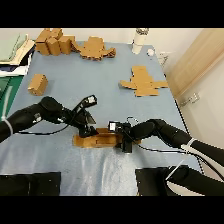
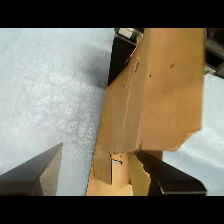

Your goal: Fold the box.

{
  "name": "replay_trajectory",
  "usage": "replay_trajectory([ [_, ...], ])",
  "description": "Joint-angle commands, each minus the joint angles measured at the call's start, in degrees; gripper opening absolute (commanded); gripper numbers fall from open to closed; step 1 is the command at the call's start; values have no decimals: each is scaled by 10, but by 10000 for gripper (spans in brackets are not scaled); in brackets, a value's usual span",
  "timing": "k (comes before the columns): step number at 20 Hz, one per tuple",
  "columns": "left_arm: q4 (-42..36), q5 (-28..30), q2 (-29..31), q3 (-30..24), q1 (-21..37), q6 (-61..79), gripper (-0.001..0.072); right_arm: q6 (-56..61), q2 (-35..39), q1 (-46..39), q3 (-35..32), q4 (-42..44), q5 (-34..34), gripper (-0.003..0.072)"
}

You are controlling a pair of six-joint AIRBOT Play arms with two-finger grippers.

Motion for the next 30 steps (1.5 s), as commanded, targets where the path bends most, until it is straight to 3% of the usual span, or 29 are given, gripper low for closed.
replay_trajectory([
  [1,67,-53,53,0,29,-128,602,0,0,0,0,-1,0,506],
  [3,101,-101,71,0,31,-249,582,0,0,0,0,-1,0,506],
  [4,109,-130,71,0,30,-311,386,0,0,0,0,-1,0,506],
  [5,111,-163,68,0,30,-334,63,0,0,0,0,-1,0,506],
  [6,106,-198,61,0,30,-351,14,0,0,0,0,-1,0,506],
  [9,47,-216,40,0,9,-442,14,0,0,0,0,-1,0,506],
  [13,-116,-130,-9,0,-16,-447,13,0,0,0,0,-1,0,506],
  [16,-223,-103,-54,0,-10,-430,13,0,0,0,0,-1,0,506],
  [22,-198,30,-67,0,-9,-446,13,0,0,0,0,-1,0,506],
  [26,-83,61,-67,0,-9,-514,13,0,0,0,0,-1,0,506],
  [30,-54,75,-67,0,-9,-522,13,0,0,0,0,-1,0,506],
])
